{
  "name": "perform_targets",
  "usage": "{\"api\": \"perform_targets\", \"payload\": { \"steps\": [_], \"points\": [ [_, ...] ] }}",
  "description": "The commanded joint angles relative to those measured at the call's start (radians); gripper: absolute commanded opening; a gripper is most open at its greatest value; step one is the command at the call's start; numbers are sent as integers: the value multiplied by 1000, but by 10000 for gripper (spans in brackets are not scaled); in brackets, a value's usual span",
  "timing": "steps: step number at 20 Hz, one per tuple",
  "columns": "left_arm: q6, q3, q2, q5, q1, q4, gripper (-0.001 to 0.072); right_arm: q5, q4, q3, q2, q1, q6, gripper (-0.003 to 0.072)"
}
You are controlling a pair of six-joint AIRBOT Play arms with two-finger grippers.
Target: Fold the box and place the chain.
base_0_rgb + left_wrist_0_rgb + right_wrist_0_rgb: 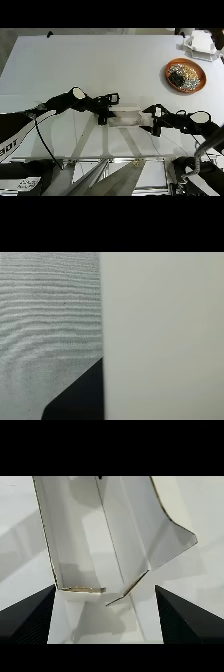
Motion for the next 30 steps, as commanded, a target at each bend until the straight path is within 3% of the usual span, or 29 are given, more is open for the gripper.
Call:
{"api": "perform_targets", "payload": {
  "steps": [1, 30],
  "points": [
    [0, 1, 1, 0, 0, 0, 11, -10, 17, 1, -4, 1, 2, 684],
    [0, 1, 1, 0, 0, 0, 11, -39, 201, 15, -204, 80, -224, 671]
  ]
}}
